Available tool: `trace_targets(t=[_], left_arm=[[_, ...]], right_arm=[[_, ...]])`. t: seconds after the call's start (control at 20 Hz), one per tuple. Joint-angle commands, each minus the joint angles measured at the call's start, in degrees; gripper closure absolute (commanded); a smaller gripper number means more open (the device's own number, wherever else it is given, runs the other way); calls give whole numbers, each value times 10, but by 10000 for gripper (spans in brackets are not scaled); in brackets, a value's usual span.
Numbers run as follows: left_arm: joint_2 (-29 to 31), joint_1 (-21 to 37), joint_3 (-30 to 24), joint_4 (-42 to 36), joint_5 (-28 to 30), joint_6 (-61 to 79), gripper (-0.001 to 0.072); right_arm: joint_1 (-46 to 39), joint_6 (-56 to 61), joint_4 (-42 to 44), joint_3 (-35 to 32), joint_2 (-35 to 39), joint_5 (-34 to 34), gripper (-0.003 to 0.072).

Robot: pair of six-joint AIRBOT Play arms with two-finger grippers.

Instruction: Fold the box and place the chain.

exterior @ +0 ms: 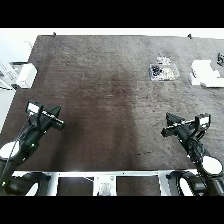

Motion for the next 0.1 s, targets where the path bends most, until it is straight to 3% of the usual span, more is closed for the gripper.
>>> trace_targets(t=[0.0, 0.05], left_arm=[[0, 0, 0, 0, 0, 0, 689], [0, 0, 0, 0, 0, 0, 689]], right_arm=[[0, 0, 0, 0, 0, 0, 679], [0, 0, 0, 0, 0, 0, 679]])
